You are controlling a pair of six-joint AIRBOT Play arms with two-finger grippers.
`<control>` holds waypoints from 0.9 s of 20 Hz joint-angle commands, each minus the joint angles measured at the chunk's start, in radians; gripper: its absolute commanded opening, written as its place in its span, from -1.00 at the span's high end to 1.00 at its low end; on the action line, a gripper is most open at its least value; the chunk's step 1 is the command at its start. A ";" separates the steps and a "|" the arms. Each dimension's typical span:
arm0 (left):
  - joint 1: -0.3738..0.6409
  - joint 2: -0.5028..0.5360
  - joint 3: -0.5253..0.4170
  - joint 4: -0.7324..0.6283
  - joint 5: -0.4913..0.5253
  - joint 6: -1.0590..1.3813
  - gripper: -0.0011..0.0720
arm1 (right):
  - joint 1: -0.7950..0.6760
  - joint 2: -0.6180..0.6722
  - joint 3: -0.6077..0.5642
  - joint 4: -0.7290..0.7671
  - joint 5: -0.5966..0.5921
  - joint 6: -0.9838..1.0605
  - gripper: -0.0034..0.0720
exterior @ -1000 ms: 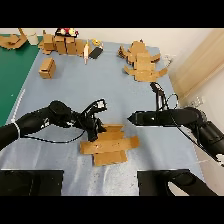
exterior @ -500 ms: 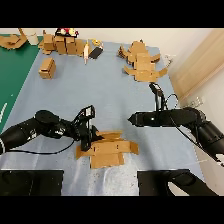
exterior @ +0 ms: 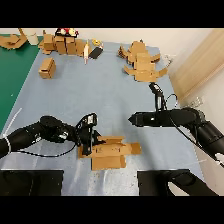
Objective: Fold the box.
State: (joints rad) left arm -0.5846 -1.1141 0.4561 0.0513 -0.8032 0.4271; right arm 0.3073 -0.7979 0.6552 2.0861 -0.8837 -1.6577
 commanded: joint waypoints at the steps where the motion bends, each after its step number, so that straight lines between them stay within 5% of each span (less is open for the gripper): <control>1: -0.010 0.011 0.000 0.025 0.013 0.034 0.94 | 0.000 -0.002 0.000 -0.003 0.002 0.000 0.90; 18: -0.010 0.003 -0.019 0.038 0.002 0.017 0.94 | 0.000 -0.013 0.000 -0.003 0.004 0.000 0.90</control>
